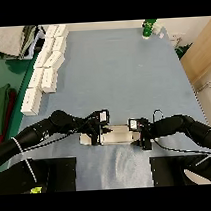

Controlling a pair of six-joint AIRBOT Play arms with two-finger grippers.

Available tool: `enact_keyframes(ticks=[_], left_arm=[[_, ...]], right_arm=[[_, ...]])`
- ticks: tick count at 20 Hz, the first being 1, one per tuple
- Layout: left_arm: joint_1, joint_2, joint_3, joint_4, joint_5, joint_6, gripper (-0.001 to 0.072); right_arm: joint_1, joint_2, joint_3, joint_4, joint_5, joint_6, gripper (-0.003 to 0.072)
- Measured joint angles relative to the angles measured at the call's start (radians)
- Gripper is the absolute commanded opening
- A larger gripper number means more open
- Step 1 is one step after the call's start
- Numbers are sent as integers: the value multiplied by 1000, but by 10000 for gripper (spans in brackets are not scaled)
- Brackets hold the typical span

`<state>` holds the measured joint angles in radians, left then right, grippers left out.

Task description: Fold the box.

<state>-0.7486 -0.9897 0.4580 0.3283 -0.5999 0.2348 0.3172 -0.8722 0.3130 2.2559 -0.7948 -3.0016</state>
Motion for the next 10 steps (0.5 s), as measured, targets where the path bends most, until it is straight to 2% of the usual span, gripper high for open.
enact_keyframes(ticks=[8,9,10], left_arm=[[0,0,0,0,-17,0,16],[0,0,0,0,-19,0,145],[0,0,0,5,-17,0,339]], right_arm=[[0,0,0,-1,0,0,520],[0,0,0,-1,0,0,520],[0,0,0,-1,-1,0,520]])
